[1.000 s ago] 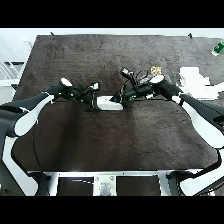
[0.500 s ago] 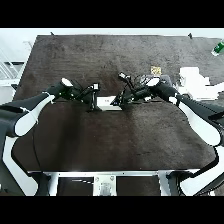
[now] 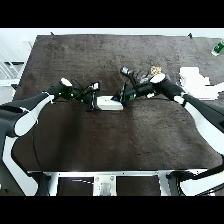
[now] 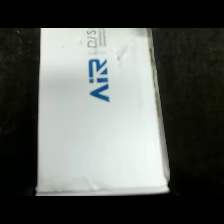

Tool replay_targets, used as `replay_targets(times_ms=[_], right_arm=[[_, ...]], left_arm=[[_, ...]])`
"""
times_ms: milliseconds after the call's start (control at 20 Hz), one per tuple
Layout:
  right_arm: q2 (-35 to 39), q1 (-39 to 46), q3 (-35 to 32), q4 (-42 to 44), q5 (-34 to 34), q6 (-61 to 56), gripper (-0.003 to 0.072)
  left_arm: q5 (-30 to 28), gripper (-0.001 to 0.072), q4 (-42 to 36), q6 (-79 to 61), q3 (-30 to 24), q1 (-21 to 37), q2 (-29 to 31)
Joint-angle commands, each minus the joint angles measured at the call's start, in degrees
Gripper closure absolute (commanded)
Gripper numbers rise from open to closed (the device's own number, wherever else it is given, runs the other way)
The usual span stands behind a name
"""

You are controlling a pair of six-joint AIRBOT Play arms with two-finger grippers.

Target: Fold the box and place the chain.

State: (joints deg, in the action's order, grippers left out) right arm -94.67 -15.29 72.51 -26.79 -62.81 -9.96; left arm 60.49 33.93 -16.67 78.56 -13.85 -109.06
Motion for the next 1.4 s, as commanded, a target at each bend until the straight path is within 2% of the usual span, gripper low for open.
replay_targets(times_ms=[0, 150, 250, 600, 700, 800, 1000, 1150, 1350], right_arm=[[7.08, 0.2, -0.5, 6.62, 0.39, 0.72, 0.0679], [16.65, 0.39, -4.57, 6.78, 4.61, -1.73, 0.0679], [24.17, 1.16, -10.01, 6.71, 11.13, -3.34, 0.0679], [54.84, 4.37, -40.22, 6.71, 52.24, -8.02, 0.0679], [62.84, 4.37, -47.67, 6.71, 60.96, -8.02, 0.0679], [69.48, 4.37, -53.55, 6.69, 64.08, -8.02, 0.0678], [77.72, 4.35, -62.03, 6.69, 63.82, -8.0, 0.0679], [79.32, 4.39, -65.75, 6.67, 64.11, -7.98, 0.0679], [79.32, 4.37, -67.19, 6.67, 65.05, -7.98, 0.0677]], left_arm=[[0.02, 0.0287, 0.09, -0.24, 0.0, -0.04, 0.0], [0.0, 0.0287, 0.09, -0.24, 0.0, -0.04, 0.0], [0.0, 0.0287, 0.09, -0.24, 0.0, -0.04, 0.0], [0.02, 0.0287, 0.07, -0.26, 0.0, -0.04, 0.0], [0.02, 0.0287, 0.04, -0.26, 0.0, -0.04, 0.0], [0.0, 0.0286, 0.02, -0.26, 0.0, -0.04, 0.0], [0.11, 0.0287, -0.98, -0.26, 0.0, -0.04, 0.0], [0.07, 0.0287, -2.03, -0.26, 0.0, -0.04, 0.0], [0.2, 0.0287, -2.08, -0.26, 0.0, -0.04, 0.0]])
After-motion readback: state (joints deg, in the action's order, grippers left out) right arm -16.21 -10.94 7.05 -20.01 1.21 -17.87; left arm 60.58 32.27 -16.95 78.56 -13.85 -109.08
